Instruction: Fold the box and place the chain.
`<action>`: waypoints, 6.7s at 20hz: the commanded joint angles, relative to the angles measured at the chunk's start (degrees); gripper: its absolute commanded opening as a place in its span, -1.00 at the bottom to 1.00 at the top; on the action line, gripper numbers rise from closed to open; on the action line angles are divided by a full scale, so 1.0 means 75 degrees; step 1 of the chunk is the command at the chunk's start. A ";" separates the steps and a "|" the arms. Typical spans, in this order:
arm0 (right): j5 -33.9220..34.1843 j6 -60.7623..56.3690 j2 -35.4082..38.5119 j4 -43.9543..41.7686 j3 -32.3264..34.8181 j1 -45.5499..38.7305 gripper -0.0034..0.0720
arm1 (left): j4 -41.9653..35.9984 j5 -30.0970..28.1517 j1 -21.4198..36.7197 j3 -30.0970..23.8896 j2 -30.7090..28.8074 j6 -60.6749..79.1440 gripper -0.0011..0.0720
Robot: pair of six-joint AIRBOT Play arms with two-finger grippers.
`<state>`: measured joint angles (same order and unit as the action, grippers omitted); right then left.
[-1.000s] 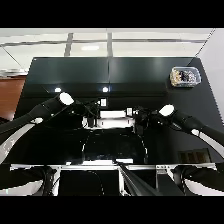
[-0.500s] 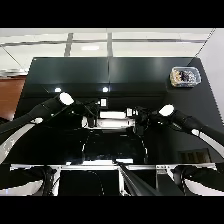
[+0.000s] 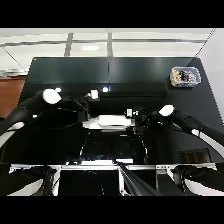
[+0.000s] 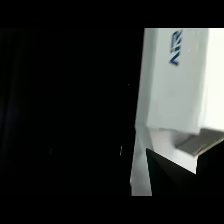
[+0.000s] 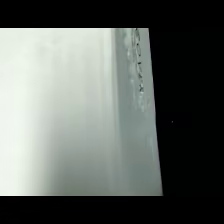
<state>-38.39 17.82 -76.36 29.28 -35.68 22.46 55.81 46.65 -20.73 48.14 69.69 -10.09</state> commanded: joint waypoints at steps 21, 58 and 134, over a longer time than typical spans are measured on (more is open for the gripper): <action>0.0064 -0.0006 -0.0003 -0.0090 -0.0003 0.0006 -0.09 | -0.4068 -0.0758 0.0003 -0.0364 0.1099 -0.2314 -0.90; 0.0064 -0.0006 -0.0003 -0.0090 -0.0003 0.0006 -0.09 | -0.2745 -0.0143 0.0096 -0.1667 0.0248 0.4062 0.31; 0.0064 -0.0006 -0.0003 -0.0093 -0.0003 0.0006 -0.09 | -0.3818 0.3034 0.1110 -0.0111 0.1859 -0.5575 0.35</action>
<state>-37.91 17.80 -76.36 28.60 -35.68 22.46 28.64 69.41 -10.20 46.15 83.61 -52.86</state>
